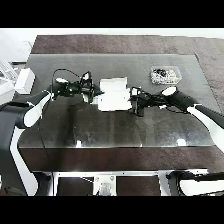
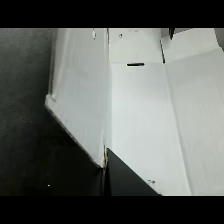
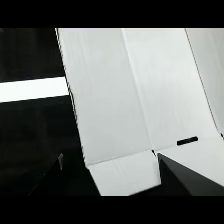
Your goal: Fold the box and place the chain.
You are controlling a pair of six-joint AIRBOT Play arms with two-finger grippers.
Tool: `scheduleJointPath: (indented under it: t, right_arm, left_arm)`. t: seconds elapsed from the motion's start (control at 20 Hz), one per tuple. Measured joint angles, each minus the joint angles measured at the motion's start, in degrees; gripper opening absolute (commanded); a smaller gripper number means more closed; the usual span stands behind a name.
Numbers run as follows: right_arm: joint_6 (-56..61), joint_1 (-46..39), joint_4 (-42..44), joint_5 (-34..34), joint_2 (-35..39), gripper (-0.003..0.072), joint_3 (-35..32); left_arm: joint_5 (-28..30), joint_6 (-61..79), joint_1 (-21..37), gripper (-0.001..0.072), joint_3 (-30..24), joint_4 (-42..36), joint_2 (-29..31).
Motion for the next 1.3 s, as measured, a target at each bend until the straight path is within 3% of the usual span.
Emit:
scheduleJointPath:
  t: [0.45, 1.3]
  right_arm:
    - [-1.95, 2.05, 0.2, -6.45, -1.55, 0.0693, 0.7]
    - [-5.66, -0.59, 4.74, -7.08, -1.81, 0.072, 8.04]
  left_arm:
    - [0.02, 0.02, 0.0, 0.002, 0.0, 0.0, 0.0]
    - [0.09, -0.02, 0.0, 0.002, 0.0, 0.17, 0.0]
